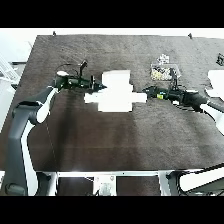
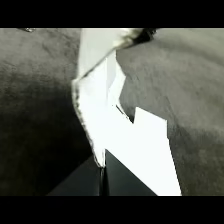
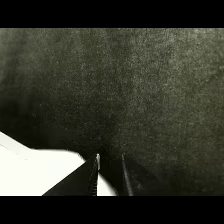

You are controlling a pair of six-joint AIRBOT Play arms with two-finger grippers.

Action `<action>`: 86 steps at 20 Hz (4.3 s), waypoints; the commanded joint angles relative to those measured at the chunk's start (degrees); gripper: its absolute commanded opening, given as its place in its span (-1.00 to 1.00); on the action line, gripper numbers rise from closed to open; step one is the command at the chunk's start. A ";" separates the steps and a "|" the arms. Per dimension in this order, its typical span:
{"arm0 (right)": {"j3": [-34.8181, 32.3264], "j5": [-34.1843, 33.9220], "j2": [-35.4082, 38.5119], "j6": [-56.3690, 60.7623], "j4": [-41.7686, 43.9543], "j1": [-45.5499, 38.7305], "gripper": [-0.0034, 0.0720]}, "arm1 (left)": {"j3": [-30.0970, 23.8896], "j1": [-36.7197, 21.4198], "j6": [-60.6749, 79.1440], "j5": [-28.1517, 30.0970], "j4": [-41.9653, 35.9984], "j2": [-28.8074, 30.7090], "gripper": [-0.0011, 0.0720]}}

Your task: Fold the box and place the chain.

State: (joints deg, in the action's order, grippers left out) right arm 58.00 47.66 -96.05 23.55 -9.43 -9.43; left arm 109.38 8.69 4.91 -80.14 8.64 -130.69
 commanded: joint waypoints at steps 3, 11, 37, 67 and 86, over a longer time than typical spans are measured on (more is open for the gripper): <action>0.07 -1.16 0.02 -1.79 0.07 -1.75 -0.38 | -0.11 1.42 2.93 4.02 4.90 0.02 -0.94; 0.04 -1.18 0.02 -3.34 0.44 -3.80 -0.38 | -9.38 2.62 11.34 12.48 4.22 5.38 -0.94; -2.08 -1.14 8.22 -7.37 0.68 -3.74 -0.50 | -10.49 2.58 15.04 9.20 7.02 5.35 -0.92; -15.85 -7.80 13.35 -69.13 -7.80 16.28 0.76 | -10.49 2.60 15.04 9.20 6.80 5.35 -0.92; -7.45 -3.98 11.34 -60.43 -5.27 15.78 0.76 | -10.49 2.60 15.04 9.20 6.80 5.35 -0.92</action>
State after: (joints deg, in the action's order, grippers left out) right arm 48.47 41.63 -84.62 -39.35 -14.31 6.37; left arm 98.87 11.25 19.92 -70.96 15.44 -125.34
